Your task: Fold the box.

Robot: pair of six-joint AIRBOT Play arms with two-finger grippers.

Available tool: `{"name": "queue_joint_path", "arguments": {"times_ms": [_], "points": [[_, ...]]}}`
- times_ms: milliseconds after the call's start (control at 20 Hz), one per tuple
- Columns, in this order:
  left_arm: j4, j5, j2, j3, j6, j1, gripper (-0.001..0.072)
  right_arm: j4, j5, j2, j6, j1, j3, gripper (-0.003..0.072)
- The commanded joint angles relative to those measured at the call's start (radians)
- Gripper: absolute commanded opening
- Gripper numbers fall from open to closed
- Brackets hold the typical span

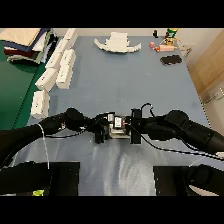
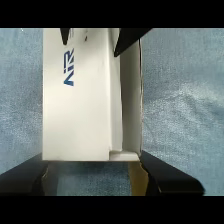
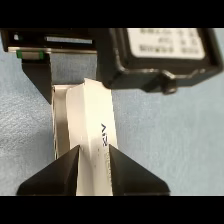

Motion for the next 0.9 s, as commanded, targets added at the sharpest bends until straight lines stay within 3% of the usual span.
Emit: {"name": "queue_joint_path", "arguments": {"times_ms": [0,600,700,850], "points": [[0.000,0.000,0.000,0.000,0.001,0.000,0.0461,0.011,-0.011,-0.001,0.000,0.000,0.001,0.0260],[0.000,0.000,0.000,0.000,0.001,0.000,0.0461,0.103,-0.063,-0.003,0.027,0.000,-0.005,0.0258],[0.000,0.000,0.000,0.000,0.001,0.000,0.0461,0.104,-0.063,-0.003,0.032,0.000,-0.006,0.0161],[0.000,0.000,0.000,0.000,0.001,0.000,0.0461,0.106,-0.064,-0.003,0.076,0.000,-0.008,0.0159]]}}
